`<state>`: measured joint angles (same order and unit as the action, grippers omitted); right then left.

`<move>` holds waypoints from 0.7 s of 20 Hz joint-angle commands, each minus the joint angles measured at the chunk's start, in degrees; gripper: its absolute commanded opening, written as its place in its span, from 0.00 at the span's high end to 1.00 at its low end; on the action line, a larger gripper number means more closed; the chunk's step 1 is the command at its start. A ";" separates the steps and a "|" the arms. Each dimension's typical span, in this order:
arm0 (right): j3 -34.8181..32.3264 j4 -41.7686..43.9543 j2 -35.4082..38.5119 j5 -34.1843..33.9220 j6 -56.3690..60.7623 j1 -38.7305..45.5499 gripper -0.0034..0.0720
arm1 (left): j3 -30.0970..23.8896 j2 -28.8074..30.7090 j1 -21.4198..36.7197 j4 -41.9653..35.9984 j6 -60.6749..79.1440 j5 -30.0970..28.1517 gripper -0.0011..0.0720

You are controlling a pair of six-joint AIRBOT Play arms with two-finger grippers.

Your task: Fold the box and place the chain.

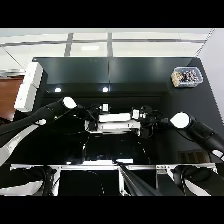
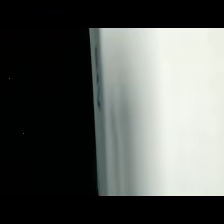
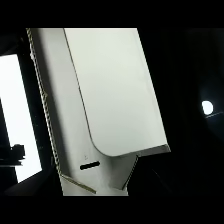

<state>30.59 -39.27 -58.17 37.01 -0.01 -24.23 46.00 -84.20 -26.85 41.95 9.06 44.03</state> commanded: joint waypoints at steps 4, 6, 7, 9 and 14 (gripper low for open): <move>0.11 9.97 -4.74 1.64 -10.34 0.66 0.03 | 0.07 0.00 -0.04 -0.63 -0.74 2.12 0.94; 0.11 11.45 -5.88 1.66 -13.75 0.66 0.03 | 0.07 0.00 -0.04 -0.61 -0.72 2.56 0.94; 0.11 11.41 -6.43 1.88 -14.19 0.66 0.03 | 0.07 0.00 -0.04 -0.61 -0.72 2.58 0.94; 0.11 11.30 -7.10 2.82 -15.10 0.68 0.03 | 0.07 0.00 -0.04 -0.61 -0.74 2.93 0.94; 0.13 11.19 -7.02 3.58 -15.67 4.57 0.03 | 0.07 0.00 -0.02 -0.61 -0.72 2.89 0.94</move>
